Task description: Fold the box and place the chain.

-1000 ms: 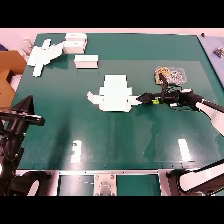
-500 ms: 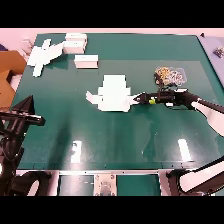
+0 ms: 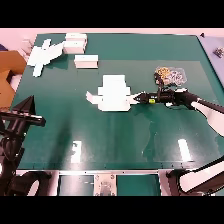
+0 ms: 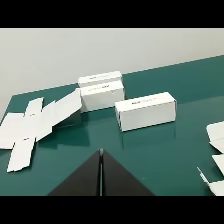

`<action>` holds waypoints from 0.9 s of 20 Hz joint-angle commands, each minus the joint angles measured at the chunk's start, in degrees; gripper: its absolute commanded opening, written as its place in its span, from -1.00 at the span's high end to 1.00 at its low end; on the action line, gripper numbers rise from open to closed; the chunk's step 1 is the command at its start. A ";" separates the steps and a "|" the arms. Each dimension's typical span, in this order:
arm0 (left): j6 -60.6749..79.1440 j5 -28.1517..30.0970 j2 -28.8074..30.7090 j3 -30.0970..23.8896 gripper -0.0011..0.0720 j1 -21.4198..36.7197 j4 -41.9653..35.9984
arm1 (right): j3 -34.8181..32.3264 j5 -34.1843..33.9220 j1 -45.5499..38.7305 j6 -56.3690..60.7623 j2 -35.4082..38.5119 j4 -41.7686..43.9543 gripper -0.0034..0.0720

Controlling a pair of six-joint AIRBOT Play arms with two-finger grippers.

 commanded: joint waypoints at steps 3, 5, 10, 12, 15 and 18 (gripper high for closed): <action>-4.92 -6.99 -1.31 0.00 0.73 -0.02 -0.04 | 0.04 -0.11 -0.02 0.02 -0.04 -0.09 0.88; -8.04 -6.51 -6.29 0.09 0.45 -0.02 -0.02 | 0.04 -0.11 -0.02 0.02 -0.04 -0.09 0.88; -10.47 -14.10 -28.13 7.72 0.45 -0.02 -0.02 | 0.04 -0.09 -0.02 0.00 -0.04 -0.09 0.88; -10.45 -14.88 -34.67 11.43 0.46 -0.02 -0.02 | 0.04 -0.09 -0.02 0.00 -0.02 -0.09 0.89; -13.68 -20.00 -35.78 13.38 0.45 -0.02 -0.11 | 0.04 -0.13 -0.02 -0.20 -0.04 -0.09 0.89; -12.11 -23.43 -35.85 16.76 0.41 0.61 0.42 | 0.04 0.00 -0.07 -0.61 -0.04 -0.11 0.89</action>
